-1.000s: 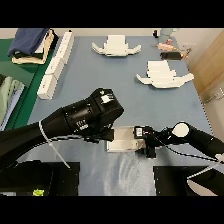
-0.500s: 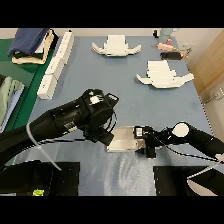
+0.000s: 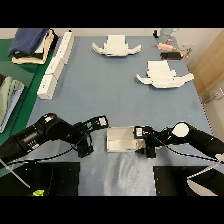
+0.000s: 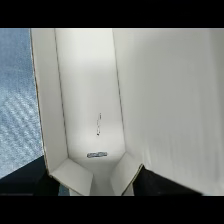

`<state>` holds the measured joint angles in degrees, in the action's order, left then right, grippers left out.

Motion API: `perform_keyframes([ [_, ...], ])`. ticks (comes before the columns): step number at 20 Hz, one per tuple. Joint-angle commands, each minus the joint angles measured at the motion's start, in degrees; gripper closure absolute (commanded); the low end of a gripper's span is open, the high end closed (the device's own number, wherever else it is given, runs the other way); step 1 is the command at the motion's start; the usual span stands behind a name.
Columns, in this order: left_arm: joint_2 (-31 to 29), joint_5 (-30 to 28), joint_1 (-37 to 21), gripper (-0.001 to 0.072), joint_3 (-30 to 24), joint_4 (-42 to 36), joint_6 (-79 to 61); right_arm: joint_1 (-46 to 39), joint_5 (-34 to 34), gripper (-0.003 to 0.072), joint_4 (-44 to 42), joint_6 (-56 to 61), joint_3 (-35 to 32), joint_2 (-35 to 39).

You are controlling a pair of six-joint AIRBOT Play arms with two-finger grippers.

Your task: Fold the box.

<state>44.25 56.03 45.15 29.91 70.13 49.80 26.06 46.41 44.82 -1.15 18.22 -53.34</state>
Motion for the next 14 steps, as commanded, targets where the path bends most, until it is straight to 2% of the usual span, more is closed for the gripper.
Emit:
perform_keyframes([
  [1,-0.09,-9.57,-5.29,0.0012,-7.30,-13.51,-25.55,0.00,0.02,0.0142,-0.02,0.00,0.04,-0.02],
  [4,3.04,-16.20,-5.38,0.0011,-8.31,-26.60,-41.00,0.00,0.02,0.0142,-0.02,0.00,0.04,-0.02],
  [6,5.75,-18.73,-5.38,0.0011,-8.31,-32.61,-47.17,0.00,0.02,0.0142,-0.02,0.00,0.04,-0.02],
  [14,13.42,-19.50,-5.35,0.0011,-8.31,-41.03,-55.06,0.00,0.02,0.0141,-0.02,0.00,0.04,-0.02],
])
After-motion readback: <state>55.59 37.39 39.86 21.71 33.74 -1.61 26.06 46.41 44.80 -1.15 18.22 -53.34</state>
